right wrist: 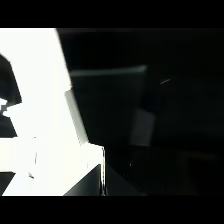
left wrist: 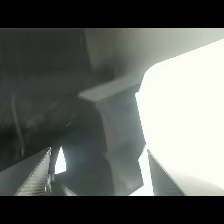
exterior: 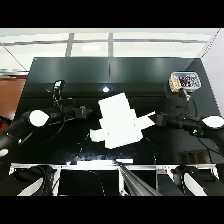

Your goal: Fold the box and place the chain.

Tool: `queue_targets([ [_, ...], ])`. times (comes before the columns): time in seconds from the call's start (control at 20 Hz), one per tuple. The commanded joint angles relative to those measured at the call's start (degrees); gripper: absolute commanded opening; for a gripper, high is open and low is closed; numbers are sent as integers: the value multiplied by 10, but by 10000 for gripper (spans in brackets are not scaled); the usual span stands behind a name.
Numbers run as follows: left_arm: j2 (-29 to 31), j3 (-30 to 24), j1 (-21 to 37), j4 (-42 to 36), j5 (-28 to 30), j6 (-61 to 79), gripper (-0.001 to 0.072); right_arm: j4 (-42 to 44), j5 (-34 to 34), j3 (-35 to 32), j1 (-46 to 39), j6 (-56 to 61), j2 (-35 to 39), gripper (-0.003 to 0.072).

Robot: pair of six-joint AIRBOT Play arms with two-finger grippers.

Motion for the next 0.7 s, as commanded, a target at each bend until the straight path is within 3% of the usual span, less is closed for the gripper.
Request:
queue_targets([
  [0.0,-73,25,79,-161,-199,184,702,18,-32,-21,53,3,14,15],
  [0.1,-131,25,128,-287,-271,306,702,17,-32,-21,53,3,14,15],
  [0.15,-161,29,136,-307,-279,320,700,17,-32,-21,53,3,14,15],
  [0.45,-284,85,84,-332,-363,439,698,15,-33,-21,52,3,14,15],
  [0.65,-329,130,46,-307,-370,447,697,11,-33,-21,52,3,14,15],
])
